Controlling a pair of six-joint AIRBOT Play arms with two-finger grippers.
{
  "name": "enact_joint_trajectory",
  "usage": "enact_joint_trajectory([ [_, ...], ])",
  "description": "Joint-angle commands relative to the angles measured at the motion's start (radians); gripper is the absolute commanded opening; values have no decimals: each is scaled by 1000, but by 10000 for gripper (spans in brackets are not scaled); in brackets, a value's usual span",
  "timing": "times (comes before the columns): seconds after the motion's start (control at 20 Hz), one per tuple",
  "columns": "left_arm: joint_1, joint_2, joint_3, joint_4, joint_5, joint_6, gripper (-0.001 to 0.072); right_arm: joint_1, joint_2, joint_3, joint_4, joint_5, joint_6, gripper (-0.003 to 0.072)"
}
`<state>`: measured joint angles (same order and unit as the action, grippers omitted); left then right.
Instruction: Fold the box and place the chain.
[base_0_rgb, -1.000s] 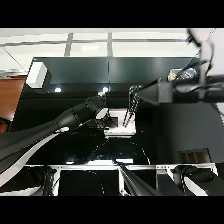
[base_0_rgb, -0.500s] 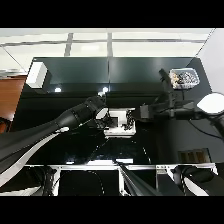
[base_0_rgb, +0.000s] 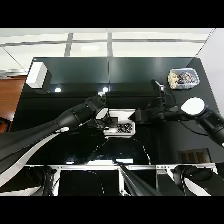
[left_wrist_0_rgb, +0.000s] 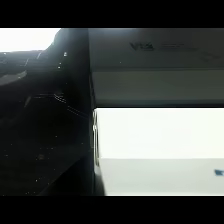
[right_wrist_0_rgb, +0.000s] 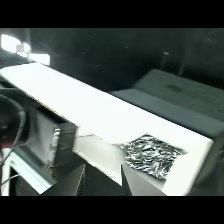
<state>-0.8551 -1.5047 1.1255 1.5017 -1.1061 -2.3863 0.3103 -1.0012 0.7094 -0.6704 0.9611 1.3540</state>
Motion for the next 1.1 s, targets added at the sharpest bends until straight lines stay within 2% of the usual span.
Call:
enact_joint_trajectory([
  [0.0,0,0,1,-3,1,0,25,-133,10,30,-97,148,-7,268],
  [0.15,0,0,1,-3,3,0,25,-287,55,32,-297,290,-117,268],
  [0.3,0,0,1,2,3,0,25,-356,58,32,-455,299,-119,268],
  [0.65,4,1,4,3,-18,0,27,-325,58,32,-366,143,-216,268],
  [0.7,4,1,10,4,-27,-2,66,-325,58,32,-366,144,-215,268],
  [0.75,4,4,17,5,-28,-3,233,-325,58,32,-366,144,-215,268],
  [0.8,4,7,29,6,-23,-18,439,-325,58,32,-366,140,-215,268],
  [0.85,4,14,48,15,-22,-26,566,-325,58,32,-366,135,-215,268],
  [1.05,5,100,82,100,-66,53,568,-325,58,32,-366,142,-215,268],
])
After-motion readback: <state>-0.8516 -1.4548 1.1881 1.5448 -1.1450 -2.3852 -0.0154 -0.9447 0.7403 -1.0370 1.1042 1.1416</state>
